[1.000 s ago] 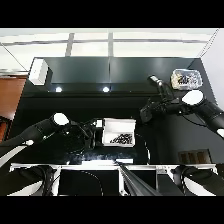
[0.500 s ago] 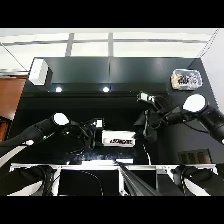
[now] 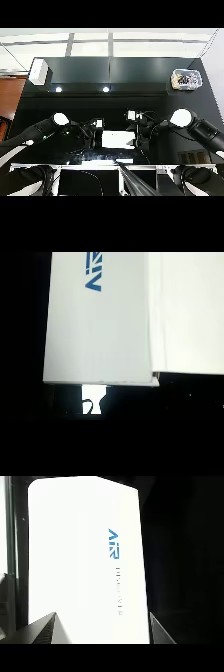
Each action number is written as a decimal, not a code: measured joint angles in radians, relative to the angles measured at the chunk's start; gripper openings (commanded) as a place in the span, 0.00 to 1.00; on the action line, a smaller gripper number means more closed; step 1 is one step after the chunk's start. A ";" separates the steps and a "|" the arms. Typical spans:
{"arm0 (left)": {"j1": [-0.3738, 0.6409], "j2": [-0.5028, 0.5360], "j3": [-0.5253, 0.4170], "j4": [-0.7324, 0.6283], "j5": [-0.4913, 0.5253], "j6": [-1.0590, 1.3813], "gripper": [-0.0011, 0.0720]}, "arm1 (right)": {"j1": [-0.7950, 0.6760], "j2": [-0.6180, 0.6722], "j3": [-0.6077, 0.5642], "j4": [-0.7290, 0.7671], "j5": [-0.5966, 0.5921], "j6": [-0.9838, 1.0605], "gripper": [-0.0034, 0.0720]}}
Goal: Fold the box and place the chain.
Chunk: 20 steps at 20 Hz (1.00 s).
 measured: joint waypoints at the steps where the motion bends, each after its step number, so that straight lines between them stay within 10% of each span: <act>1: 0.000 0.000 0.000 0.000 0.000 0.000 0.48 | 0.005 0.000 -0.002 -0.009 -0.005 -0.003 0.97; 20: 0.000 0.000 0.000 0.000 0.000 0.000 0.48 | 0.109 0.001 0.007 -0.177 -0.084 0.158 0.97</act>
